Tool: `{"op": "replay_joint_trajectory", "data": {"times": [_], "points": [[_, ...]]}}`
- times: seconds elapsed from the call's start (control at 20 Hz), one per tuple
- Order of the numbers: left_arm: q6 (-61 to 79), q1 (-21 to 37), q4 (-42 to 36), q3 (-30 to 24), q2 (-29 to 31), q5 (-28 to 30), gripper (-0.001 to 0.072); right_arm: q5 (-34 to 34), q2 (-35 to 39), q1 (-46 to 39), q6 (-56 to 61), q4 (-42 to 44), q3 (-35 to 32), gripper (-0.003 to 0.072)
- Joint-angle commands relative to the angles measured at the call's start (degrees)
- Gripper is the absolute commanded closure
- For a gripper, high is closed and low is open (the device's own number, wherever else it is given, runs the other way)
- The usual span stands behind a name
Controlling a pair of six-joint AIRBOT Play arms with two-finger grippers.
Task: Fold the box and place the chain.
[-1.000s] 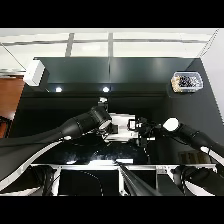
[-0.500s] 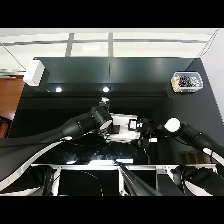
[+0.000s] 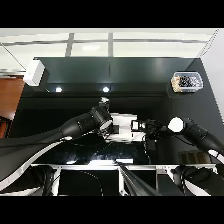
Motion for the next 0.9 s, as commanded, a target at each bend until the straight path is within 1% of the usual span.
{"op": "replay_joint_trajectory", "data": {"times": [0.0,0.15,0.2,0.25,0.5,0.55,0.6,0.7,0.75,0.8,0.85], "points": [[0.0,0.0,0.0,0.0,0.0,-0.1,0.0685,-1.0,0.1,0.0,0.7,0.4,0.1,0.0063],[0.0,0.0,0.0,0.0,0.0,-0.1,0.0685,-1.8,0.1,0.0,0.5,3.0,0.1,0.0064],[0.0,0.0,0.0,0.0,0.0,-0.1,0.0685,-2.4,0.1,0.0,0.4,3.0,0.1,0.0121],[0.0,0.0,0.0,0.0,0.0,-0.1,0.0685,-2.5,0.1,0.0,0.4,2.9,0.1,0.0194],[0.0,0.0,0.0,0.0,0.0,0.1,0.0685,-2.5,0.1,-0.1,0.3,3.0,0.1,0.0204],[0.0,0.0,0.0,0.0,0.0,0.0,0.0685,-2.5,0.1,-0.1,0.3,3.1,0.1,0.031],[0.0,0.0,0.0,0.0,0.0,0.0,0.0685,-2.5,0.1,-0.1,0.3,3.6,0.1,0.0452],[0.0,0.0,0.0,0.0,0.0,0.1,0.0684,-2.6,0.1,-0.1,0.3,6.0,0.1,0.0455],[0.0,0.0,0.0,0.0,0.0,0.1,0.0685,-2.7,0.1,-0.1,0.3,7.6,0.1,0.0516],[0.0,0.0,0.0,0.0,0.0,0.1,0.0684,-2.8,0.1,-0.1,0.3,9.4,0.1,0.0555],[0.0,0.0,0.0,0.0,0.0,0.1,0.0684,-2.9,0.1,-0.1,0.2,11.1,0.1,0.0555]]}}
